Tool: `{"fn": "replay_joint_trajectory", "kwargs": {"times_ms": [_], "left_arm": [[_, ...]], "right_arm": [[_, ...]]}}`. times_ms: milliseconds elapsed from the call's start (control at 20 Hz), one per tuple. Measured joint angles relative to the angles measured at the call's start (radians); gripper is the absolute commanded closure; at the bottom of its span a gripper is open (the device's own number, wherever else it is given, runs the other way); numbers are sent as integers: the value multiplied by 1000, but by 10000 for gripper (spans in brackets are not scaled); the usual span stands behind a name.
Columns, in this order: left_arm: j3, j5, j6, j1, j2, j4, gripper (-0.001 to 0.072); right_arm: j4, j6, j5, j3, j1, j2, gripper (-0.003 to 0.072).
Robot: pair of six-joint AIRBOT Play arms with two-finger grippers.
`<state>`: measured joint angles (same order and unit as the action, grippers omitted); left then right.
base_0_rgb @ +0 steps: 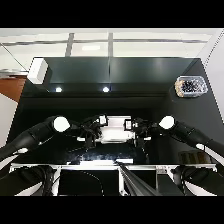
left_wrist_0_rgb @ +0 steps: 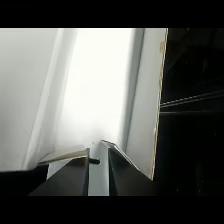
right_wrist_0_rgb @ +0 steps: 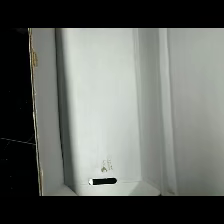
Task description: Fold the box and place the chain.
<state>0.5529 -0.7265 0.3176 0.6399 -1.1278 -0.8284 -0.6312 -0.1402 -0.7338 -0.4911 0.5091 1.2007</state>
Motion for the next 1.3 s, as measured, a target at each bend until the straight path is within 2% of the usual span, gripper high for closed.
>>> {"fn": "replay_joint_trajectory", "kwargs": {"times_ms": [200, 450, 550, 650, 700, 750, 850, 1050, 1300], "left_arm": [[0, 57, 0, 30, -18, 8, 555], [0, 80, 3, 40, -24, 11, 556], [0, 84, 3, 42, -24, 11, 516], [0, 85, 3, 43, -25, 11, 383], [0, 87, 3, 43, -25, 12, 378], [0, 87, 3, 43, -24, 12, 387], [0, 87, 4, 43, -25, 7, 683], [1, 56, 15, 42, -6, -27, 682], [2, -33, 233, -20, 142, -258, 681]], "right_arm": [[2, 2, 0, 0, 0, 0, 213], [2, 3, -1, 0, 0, 0, 213], [2, 3, -1, 0, 0, 0, 213], [3, 3, -1, 0, 0, 0, 213], [3, 3, -1, 0, 0, 0, 213], [3, 3, 0, 0, 0, 1, 213], [2, 2, -1, 0, 0, 1, 213], [2, 2, -1, 0, 0, 1, 213], [3, 3, -1, 0, 0, 1, 213]]}}
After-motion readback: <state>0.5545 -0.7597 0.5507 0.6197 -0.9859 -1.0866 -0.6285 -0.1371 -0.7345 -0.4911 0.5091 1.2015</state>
